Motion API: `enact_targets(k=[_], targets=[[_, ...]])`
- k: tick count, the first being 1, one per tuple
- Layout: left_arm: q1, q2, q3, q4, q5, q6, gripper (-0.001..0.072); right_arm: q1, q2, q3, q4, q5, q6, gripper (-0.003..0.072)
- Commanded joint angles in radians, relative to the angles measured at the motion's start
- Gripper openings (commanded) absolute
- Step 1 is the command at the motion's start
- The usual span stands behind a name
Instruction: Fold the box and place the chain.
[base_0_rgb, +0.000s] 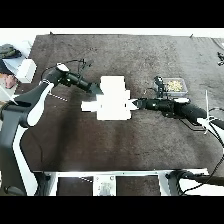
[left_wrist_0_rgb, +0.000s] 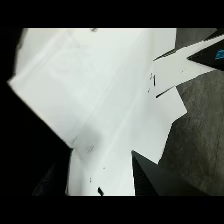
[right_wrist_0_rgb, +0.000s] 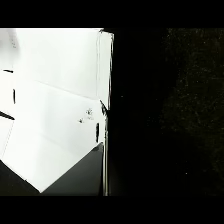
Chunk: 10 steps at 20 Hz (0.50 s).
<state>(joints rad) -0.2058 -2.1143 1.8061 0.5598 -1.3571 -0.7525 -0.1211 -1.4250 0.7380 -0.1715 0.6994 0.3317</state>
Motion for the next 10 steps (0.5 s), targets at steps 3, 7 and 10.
enact_targets(k=[3,7,10], targets=[[-0.029,-0.03,0.005,-0.059,-0.024,0.036,0.0481,0.001,-0.001,0.0,-0.001,0.004,-0.02,-0.0015],[-0.023,-0.03,0.005,-0.079,-0.028,0.036,0.0403,0.001,-0.001,0.0,-0.008,0.003,-0.022,-0.0015],[-0.023,-0.03,0.005,-0.079,-0.047,0.045,0.0297,0.001,-0.001,0.0,-0.023,0.003,-0.021,-0.0015]])
